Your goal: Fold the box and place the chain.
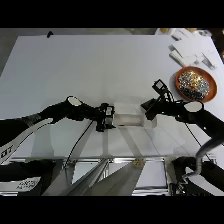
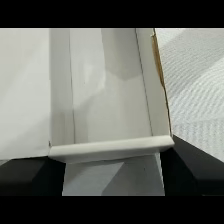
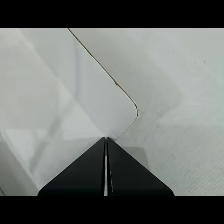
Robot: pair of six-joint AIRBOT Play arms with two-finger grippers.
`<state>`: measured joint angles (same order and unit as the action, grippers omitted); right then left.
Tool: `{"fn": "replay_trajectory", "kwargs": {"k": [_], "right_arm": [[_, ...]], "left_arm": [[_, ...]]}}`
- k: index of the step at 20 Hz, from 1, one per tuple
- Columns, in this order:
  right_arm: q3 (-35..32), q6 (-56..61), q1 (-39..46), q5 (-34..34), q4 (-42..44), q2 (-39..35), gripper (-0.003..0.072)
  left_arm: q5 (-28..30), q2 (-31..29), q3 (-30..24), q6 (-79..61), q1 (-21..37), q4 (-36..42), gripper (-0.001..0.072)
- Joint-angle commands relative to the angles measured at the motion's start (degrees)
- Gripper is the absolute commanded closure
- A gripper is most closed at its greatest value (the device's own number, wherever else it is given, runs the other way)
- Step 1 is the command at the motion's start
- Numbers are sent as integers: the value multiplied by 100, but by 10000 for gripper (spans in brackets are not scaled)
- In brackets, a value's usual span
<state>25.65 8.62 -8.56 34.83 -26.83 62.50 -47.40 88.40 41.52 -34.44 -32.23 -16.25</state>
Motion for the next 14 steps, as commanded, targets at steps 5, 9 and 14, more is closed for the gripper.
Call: {"fn": "replay_trajectory", "kwargs": {"k": [5,9,14], "right_arm": [[216,474,0,485,-223,-699,672],[286,1045,0,1165,-1349,-1917,672],[284,1423,0,3314,-3292,-2568,672]], "left_arm": [[4,-2,2,-7,0,-7,640],[4,-2,2,-7,0,-7,640],[4,-2,2,-7,0,-7,640]]}}
